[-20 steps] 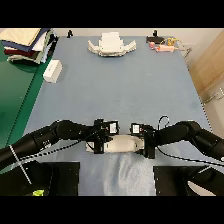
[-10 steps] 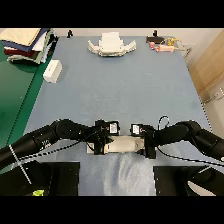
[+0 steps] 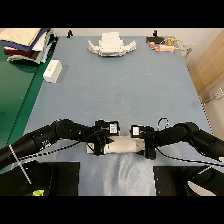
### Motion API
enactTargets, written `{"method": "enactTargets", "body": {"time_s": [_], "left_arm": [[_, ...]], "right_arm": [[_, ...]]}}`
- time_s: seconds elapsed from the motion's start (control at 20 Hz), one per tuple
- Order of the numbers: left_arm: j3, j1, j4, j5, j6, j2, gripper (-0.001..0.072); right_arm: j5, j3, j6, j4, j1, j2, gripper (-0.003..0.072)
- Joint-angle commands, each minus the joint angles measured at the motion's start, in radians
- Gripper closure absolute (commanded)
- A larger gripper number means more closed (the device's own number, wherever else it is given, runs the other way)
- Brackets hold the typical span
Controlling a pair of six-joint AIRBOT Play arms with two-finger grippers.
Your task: Fold the box.
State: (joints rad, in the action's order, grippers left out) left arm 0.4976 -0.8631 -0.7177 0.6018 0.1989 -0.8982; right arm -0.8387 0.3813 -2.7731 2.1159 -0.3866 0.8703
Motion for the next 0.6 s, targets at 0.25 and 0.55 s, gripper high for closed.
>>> {"method": "enactTargets", "body": {"time_s": [0.25,0.55], "left_arm": [[0.0,0.0,0.0,0.0,0.0,0.0,0.0694],[0.0,0.0,0.0,0.001,0.0,0.0,0.0694]], "right_arm": [[0.029,-0.005,-0.004,0.003,-0.002,0.002,-0.0017],[0.047,-0.024,-0.013,0.006,-0.002,0.001,-0.0014]]}}
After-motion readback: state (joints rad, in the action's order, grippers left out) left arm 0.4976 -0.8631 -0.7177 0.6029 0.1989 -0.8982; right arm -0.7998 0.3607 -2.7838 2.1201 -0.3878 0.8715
